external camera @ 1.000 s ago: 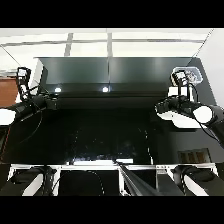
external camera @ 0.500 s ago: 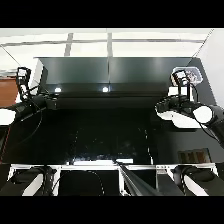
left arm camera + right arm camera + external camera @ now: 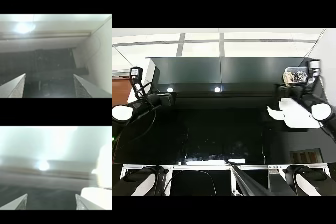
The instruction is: Fold the box and place the chain.
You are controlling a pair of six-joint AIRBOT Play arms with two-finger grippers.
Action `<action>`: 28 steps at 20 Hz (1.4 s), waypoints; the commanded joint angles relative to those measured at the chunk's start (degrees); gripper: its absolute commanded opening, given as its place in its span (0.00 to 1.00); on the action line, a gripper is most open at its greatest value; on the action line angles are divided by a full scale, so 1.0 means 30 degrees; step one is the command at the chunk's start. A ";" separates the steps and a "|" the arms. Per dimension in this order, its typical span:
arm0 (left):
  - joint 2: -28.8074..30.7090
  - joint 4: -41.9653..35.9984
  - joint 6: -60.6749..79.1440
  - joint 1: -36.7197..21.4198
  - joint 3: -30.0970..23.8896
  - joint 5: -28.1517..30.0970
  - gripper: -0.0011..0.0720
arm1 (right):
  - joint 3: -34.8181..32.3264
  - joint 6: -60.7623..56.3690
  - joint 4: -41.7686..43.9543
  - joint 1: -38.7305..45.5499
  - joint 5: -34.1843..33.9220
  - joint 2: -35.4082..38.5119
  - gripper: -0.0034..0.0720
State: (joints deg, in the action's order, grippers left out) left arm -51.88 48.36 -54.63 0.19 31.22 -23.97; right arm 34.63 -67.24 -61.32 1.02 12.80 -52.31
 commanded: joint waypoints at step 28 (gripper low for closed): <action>-0.0554 0.6528 -0.5931 0.0022 0.0007 -0.4692 0.99 | 1.3253 0.8072 0.0495 1.5599 2.3693 -1.4324 0.12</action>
State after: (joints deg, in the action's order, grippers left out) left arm -53.52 67.92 -72.42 0.25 31.22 -38.00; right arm 73.89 -43.62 -59.94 49.30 79.05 -95.39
